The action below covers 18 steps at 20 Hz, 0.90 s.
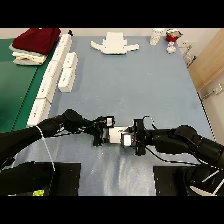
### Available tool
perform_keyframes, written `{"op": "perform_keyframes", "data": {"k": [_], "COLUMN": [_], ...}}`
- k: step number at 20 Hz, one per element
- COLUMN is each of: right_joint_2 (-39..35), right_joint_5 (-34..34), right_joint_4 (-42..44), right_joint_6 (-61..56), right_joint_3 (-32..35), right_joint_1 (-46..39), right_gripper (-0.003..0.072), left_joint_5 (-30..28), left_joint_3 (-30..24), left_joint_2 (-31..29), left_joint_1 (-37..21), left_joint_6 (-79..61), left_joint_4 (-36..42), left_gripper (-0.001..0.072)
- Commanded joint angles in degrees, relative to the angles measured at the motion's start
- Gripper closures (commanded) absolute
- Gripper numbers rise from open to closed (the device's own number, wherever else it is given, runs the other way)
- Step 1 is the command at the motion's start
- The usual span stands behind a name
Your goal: Fold the box.
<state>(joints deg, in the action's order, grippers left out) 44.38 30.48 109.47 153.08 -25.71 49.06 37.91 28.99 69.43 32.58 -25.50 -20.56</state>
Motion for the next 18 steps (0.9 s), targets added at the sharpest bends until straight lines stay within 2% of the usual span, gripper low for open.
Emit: {"op": "perform_keyframes", "data": {"k": [1, 8, 9, 12, 13, 15, 18], "right_joint_2": [-0.8, -0.8, -0.8, -0.7, -0.3, 1.0, 1.6], "right_joint_5": [-1.4, -3.5, -3.5, -3.5, -3.4, -3.5, -3.5], "right_joint_4": [-2.2, -3.7, -3.7, -3.7, -3.7, -3.7, -3.2], "right_joint_6": [-0.2, -0.7, -0.7, -0.7, -0.7, -1.6, -1.6], "right_joint_3": [0.0, -0.4, -0.4, -0.4, -0.4, -0.4, -0.4], "right_joint_1": [0.0, -0.1, -0.1, -0.1, -0.2, -0.1, 0.0], "right_gripper": [0.0358, 0.0363, 0.0406, 0.0443, 0.0488, 0.0533, 0.0545], "left_joint_5": [0.0, 0.0, 0.0, 0.0, 0.0, 0.0, 0.0], "left_joint_3": [0.0, 0.0, 0.0, 0.0, 0.0, 0.0, 0.0], "left_joint_2": [0.0, 0.0, 0.0, 0.0, 0.0, 0.0, 0.0], "left_joint_1": [0.0, 0.0, 0.0, 0.0, 0.0, 0.0, 0.0], "left_joint_6": [0.0, 0.0, 0.0, 0.0, 0.0, 0.0, 0.0], "left_joint_4": [0.0, 0.0, 0.0, 0.0, 0.0, 0.0, 0.0], "left_gripper": [0.0254, 0.0254, 0.0255, 0.0254, 0.0254, 0.0254, 0.0255]}}
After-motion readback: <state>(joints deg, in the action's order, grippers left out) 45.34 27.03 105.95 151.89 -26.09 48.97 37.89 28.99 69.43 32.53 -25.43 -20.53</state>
